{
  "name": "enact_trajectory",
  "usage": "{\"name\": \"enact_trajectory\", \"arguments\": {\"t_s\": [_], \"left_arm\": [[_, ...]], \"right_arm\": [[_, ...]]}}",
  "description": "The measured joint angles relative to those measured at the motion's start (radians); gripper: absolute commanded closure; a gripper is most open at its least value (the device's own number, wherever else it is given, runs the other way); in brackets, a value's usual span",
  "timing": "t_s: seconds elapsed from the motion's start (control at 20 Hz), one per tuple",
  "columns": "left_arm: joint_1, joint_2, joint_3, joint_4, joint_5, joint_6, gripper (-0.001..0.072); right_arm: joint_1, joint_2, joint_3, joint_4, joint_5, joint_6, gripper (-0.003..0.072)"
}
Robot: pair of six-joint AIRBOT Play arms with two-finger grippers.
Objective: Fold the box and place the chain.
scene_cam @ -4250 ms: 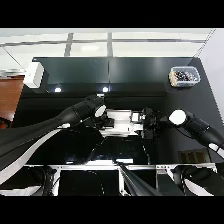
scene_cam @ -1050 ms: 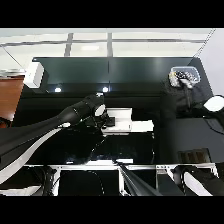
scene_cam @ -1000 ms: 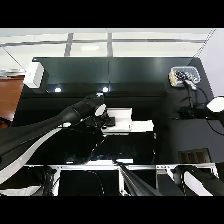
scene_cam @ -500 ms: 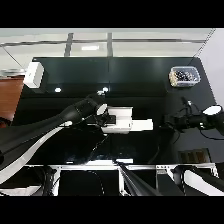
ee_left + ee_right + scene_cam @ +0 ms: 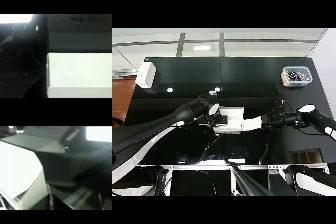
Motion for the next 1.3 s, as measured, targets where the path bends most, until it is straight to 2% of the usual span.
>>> {"name": "enact_trajectory", "arguments": {"t_s": [0.05, 0.45, 0.6, 0.65, 0.7, 0.8, 1.3], "left_arm": [[0.0, 0.0, 0.0, 0.0, 0.0, 0.001, 0.0679], [0.0, 0.0, 0.0, 0.0, -0.005, 0.001, 0.0679], [0.0, 0.0, 0.0, 0.0, -0.005, 0.001, 0.0679], [0.0, 0.0, 0.0, 0.0, -0.005, 0.001, 0.0679], [0.0, 0.0, 0.0, 0.0, -0.005, 0.001, 0.0679], [0.0, 0.0, 0.0, 0.0, -0.005, 0.001, 0.0679], [0.0, 0.0, 0.0, 0.0, -0.006, 0.001, 0.0679]], "right_arm": [[0.005, -0.001, 0.001, 0.015, 0.002, -0.006, 0.0058], [0.023, -0.004, 0.058, 0.064, 0.09, -0.012, 0.0069], [0.071, -0.004, 0.09, 0.068, 0.092, 0.039, 0.007], [0.099, -0.004, 0.101, 0.068, 0.079, 0.058, 0.0143], [0.128, -0.004, 0.111, 0.068, 0.064, 0.076, 0.0183], [0.187, -0.004, 0.137, 0.065, 0.033, 0.111, 0.0207], [0.402, -0.004, 0.282, -0.259, -0.071, 0.423, 0.0207]]}}
